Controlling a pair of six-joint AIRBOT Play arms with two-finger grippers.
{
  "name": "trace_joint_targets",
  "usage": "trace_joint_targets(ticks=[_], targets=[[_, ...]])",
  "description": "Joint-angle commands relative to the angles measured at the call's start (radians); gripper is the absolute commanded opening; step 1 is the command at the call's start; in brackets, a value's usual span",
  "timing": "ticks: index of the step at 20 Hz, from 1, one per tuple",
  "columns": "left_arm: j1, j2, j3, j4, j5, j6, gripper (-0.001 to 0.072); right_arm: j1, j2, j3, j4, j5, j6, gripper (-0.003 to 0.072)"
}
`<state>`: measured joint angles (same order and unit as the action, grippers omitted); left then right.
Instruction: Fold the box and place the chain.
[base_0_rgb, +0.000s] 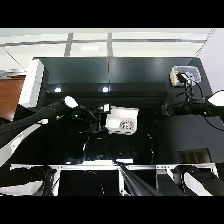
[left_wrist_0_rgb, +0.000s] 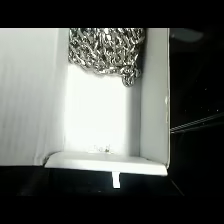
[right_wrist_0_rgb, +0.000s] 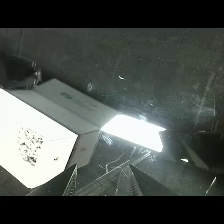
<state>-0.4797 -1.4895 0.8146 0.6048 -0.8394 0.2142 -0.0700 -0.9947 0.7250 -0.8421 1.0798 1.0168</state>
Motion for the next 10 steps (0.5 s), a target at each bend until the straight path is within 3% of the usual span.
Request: trace_joint_targets(ticks=[1,2,3,6,8,10], targets=[[-0.005,-0.001,0.001,-0.013,0.016,-0.024,0.0639,-0.001,0.001,0.000,0.003,0.000,0.000,0.0375],[-0.004,-0.001,0.001,-0.010,0.016,-0.024,0.0458,0.000,0.001,0.000,0.005,0.000,0.000,0.0375],[-0.005,-0.001,0.001,-0.010,0.016,-0.018,0.0357,-0.001,0.001,0.000,0.010,0.000,0.000,0.0375],[-0.005,-0.001,0.001,-0.010,0.005,-0.005,0.0353,0.015,0.001,0.000,0.071,-0.066,0.011,0.0377],[-0.004,-0.001,0.001,-0.011,0.005,-0.005,0.0353,0.080,-0.005,0.001,0.140,-0.177,0.034,0.0714],[-0.004,-0.001,0.001,-0.011,0.005,-0.006,0.0353,0.159,-0.048,0.018,0.202,-0.253,0.043,0.0714]])
